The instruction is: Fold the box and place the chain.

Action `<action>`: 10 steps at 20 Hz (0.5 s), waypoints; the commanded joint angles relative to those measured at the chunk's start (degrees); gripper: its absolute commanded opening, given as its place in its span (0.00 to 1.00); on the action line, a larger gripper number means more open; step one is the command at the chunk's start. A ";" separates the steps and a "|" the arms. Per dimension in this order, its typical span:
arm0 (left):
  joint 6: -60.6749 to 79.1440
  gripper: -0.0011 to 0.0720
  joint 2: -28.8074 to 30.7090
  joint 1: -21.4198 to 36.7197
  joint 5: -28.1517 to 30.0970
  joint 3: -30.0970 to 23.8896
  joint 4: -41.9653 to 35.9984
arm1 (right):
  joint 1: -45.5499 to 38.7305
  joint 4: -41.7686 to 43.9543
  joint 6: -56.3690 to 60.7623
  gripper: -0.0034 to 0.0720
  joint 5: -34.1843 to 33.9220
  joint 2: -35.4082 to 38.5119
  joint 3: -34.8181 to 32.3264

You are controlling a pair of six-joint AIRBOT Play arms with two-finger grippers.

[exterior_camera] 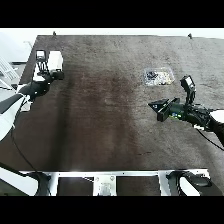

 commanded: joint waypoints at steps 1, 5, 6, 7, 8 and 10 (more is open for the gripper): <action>-2.12 0.04 -0.63 0.28 0.63 -0.68 0.13 | 0.07 0.52 0.07 0.06 0.07 -0.04 -0.04; -6.32 0.04 -2.25 0.28 -1.18 -0.72 0.13 | 0.09 0.96 0.07 0.06 0.02 -0.04 -0.04; -6.88 0.04 -2.47 0.28 -0.59 -0.70 0.13 | 0.09 0.94 0.07 0.06 0.02 -0.04 -0.04; -6.73 0.04 -2.47 0.26 -0.33 -0.70 0.26 | 0.07 0.94 0.07 0.06 0.04 -0.04 -0.04; -5.88 0.04 -2.47 0.28 -0.35 -0.70 0.42 | 0.07 0.94 0.07 0.06 0.04 -0.04 -0.04; -5.31 0.04 -2.47 0.28 -0.37 -0.70 0.63 | 0.09 0.94 0.07 0.06 0.02 -0.04 -0.04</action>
